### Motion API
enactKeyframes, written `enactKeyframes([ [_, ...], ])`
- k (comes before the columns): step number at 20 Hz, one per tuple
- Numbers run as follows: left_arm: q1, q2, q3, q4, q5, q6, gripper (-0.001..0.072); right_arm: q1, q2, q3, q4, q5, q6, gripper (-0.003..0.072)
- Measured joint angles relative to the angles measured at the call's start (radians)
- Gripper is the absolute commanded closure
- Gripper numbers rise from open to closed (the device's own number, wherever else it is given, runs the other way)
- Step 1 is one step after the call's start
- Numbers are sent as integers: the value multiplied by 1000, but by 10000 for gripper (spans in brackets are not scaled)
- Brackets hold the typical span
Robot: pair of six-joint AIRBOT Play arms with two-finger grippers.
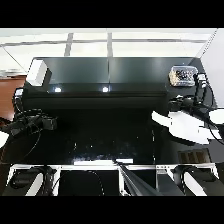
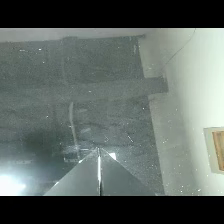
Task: Fold the box and place the chain.
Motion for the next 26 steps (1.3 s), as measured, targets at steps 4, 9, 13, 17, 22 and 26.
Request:
enactKeyframes([
  [4,0,0,0,0,0,0,685,0,0,0,0,0,0,672],
  [9,0,0,0,0,0,0,685,0,0,0,0,0,0,672],
  [13,0,0,0,0,0,0,684,0,0,0,0,0,0,672],
  [17,-1,0,0,0,2,0,684,0,0,0,28,0,1,672],
  [22,-1,0,0,-2,48,0,684,0,0,0,303,-94,7,672],
  [26,-1,-11,-7,-2,121,0,677,0,0,0,435,-253,8,670],
])
